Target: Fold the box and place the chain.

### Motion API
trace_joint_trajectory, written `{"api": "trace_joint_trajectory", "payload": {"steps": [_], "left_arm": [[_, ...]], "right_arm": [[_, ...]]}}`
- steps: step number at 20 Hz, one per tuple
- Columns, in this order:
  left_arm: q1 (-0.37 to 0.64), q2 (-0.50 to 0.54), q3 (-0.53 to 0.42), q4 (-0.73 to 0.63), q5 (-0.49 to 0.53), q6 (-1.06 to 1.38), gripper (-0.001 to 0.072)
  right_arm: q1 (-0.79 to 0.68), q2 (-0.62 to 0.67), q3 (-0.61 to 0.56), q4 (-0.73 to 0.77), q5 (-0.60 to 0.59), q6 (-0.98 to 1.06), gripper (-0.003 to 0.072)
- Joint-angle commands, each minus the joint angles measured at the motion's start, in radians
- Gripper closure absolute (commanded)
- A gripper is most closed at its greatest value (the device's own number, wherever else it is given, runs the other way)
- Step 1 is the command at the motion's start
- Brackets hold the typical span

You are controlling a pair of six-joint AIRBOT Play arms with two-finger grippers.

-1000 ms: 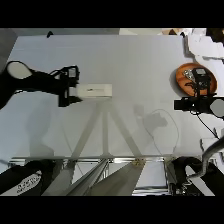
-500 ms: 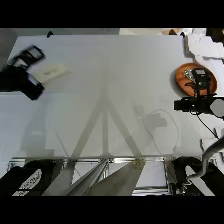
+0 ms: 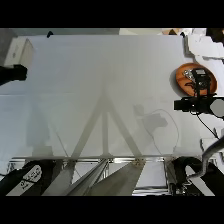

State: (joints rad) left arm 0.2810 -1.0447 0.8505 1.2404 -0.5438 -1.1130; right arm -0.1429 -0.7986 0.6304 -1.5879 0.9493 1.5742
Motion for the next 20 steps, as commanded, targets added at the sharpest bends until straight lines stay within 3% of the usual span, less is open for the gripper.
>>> {"api": "trace_joint_trajectory", "payload": {"steps": [1,6,13,16,18,19,20], "left_arm": [[0.022,-0.143,-0.034,-0.08,0.087,0.086,0.0703],[0.022,-0.317,-0.034,-0.08,0.148,0.187,0.0668],[0.023,-0.4,-0.034,-0.078,0.153,0.198,0.0648],[0.023,-0.4,-0.034,-0.019,0.155,0.198,0.0331],[0.023,-0.4,-0.034,-0.005,0.148,0.197,0.0172],[0.023,-0.4,-0.034,-0.005,0.146,0.197,0.0045],[0.023,-0.4,-0.034,-0.005,0.148,0.197,0.0]], "right_arm": [[0.0,-0.001,0.0,-0.001,0.0,0.0,0.0675],[0.0,-0.001,0.0,-0.001,0.0,0.0,0.0675],[0.0,-0.001,0.0,-0.001,0.0,0.0,0.0675],[0.0,-0.001,0.0,-0.001,0.0,0.0,0.0675],[0.0,-0.001,0.0,-0.001,0.0,0.0,0.0675],[0.0,-0.001,0.0,-0.001,0.0,0.0,0.0675],[0.0,-0.001,0.0,-0.001,0.0,0.0,0.0675]]}}
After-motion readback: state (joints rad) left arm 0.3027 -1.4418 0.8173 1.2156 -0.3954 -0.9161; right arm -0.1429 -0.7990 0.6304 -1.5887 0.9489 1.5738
